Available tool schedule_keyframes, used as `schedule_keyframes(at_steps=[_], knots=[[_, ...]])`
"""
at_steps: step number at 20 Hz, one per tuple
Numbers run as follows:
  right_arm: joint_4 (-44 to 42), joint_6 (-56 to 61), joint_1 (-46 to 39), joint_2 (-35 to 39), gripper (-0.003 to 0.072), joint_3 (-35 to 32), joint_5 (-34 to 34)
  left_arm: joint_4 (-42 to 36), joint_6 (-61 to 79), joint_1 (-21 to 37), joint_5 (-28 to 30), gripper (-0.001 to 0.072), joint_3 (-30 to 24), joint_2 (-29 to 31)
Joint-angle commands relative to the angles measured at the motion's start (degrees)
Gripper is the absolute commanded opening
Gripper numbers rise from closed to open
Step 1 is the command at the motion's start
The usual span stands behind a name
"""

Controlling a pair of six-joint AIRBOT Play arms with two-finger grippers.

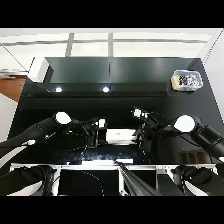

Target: Fold the box and place the chain.

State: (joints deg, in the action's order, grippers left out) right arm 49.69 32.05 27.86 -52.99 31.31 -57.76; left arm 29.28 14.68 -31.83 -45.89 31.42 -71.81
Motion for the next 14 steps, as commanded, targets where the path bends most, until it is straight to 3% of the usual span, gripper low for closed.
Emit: schedule_keyframes(at_steps=[1, 5, 7, 9, 10, 11, 14], knots=[[0.2, 0.9, 0.1, -0.5, 0.0278, -0.1, 0.2, 0.0, 0.1, 0.0, 0.0, 0.0483, 0.0, 0.0], [0.1, 3.9, 0.0, -0.3, 0.0277, 0.7, -4.0, 0.0, 0.1, 0.0, 0.0, 0.0483, 0.0, 0.0], [0.1, 7.9, 0.0, -0.3, 0.0229, 2.3, -8.1, 0.0, 0.1, 0.0, 0.0, 0.0483, 0.0, 0.0], [0.1, 14.2, 0.0, -0.3, 0.0227, 4.3, -12.3, 0.0, 0.1, 0.0, 0.0, 0.0483, 0.0, 0.0], [0.0, 16.9, 0.0, -0.3, 0.0104, 5.2, -14.2, 0.0, 0.1, 0.0, 0.0, 0.0483, 0.0, 0.0], [-0.4, 20.6, 0.0, -0.3, 0.0042, 5.3, -14.7, 0.0, 0.1, 0.0, 0.0, 0.0483, 0.0, 0.0], [-8.6, 26.1, 0.0, -0.3, 0.0041, 1.8, -9.1, 0.0, 0.1, 0.0, 0.0, 0.0483, 0.0, 0.0]])
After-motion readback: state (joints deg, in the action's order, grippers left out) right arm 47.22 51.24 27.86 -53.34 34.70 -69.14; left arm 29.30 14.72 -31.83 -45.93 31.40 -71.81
